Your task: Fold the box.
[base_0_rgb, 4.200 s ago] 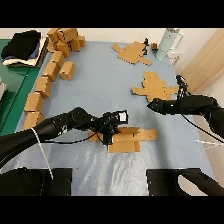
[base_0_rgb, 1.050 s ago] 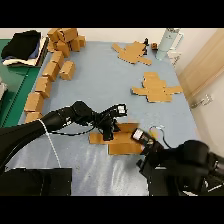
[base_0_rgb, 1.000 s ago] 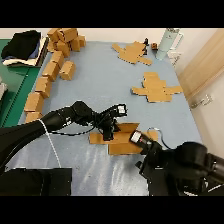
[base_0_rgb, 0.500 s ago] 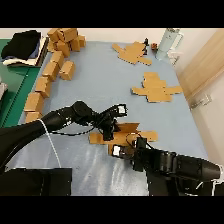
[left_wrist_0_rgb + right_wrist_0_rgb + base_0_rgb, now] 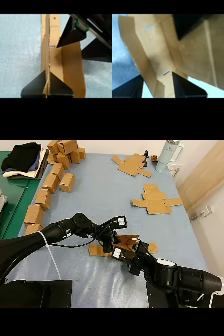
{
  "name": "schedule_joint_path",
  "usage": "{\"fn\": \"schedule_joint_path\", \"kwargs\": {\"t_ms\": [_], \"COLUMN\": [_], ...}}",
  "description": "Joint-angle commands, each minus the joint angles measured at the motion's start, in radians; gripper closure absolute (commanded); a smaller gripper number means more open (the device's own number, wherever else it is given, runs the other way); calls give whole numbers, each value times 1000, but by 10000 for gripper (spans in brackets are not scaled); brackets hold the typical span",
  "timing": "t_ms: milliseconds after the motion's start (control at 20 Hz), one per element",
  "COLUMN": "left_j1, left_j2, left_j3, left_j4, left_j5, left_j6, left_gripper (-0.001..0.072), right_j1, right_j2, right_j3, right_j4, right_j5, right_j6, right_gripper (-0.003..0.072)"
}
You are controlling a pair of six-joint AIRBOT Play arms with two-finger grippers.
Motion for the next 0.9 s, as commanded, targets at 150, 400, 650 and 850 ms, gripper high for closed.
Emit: {"fn": "schedule_joint_path", "kwargs": {"t_ms": [150, 400, 650, 850], "left_j1": [0, -1, -1, -1], "left_j2": [-1, -1, -1, -1], "left_j3": [1, 1, 1, 1], "left_j4": [-1, -1, -1, -1], "left_j5": [0, 0, 0, 0], "left_j6": [0, 0, 0, 0], "left_gripper": [694, 694, 694, 694], "right_j1": [0, 0, -1, -42], "right_j2": [41, 41, 42, 76], "right_j3": [3, 3, 3, 0], "right_j4": [-14, -13, -27, 18], "right_j5": [-71, -123, -117, -90], "right_j6": [53, 119, 92, -35], "right_gripper": [160, -32, -34, -34]}}
